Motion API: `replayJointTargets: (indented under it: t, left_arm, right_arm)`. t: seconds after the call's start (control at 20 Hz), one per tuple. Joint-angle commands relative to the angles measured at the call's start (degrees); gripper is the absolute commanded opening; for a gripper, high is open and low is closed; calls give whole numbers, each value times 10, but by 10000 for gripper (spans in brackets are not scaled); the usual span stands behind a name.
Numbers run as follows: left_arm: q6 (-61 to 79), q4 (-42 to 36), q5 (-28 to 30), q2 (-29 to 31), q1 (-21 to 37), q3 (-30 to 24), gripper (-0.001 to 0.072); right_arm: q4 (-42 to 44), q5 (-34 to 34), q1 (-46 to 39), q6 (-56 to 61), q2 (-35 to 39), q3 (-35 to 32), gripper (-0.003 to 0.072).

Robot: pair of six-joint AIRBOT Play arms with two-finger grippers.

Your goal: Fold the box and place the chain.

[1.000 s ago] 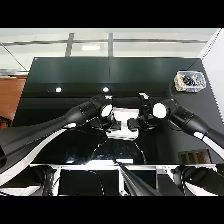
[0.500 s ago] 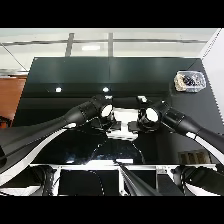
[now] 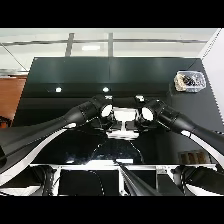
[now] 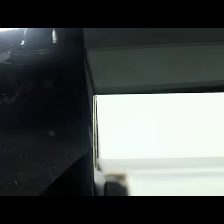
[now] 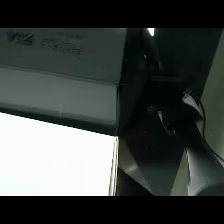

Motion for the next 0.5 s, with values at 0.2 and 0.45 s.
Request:
replayJointTargets:
  t: [0.2, 0.45]
  left_arm:
    - [1, 1, -2, 0, 0, 0, 28]
    - [1, 1, -2, 0, 0, 0, 29]
  right_arm:
    - [4, -14, 1, 30, -3, 4, 18]
    - [8, -18, 1, 30, -3, 4, 185]
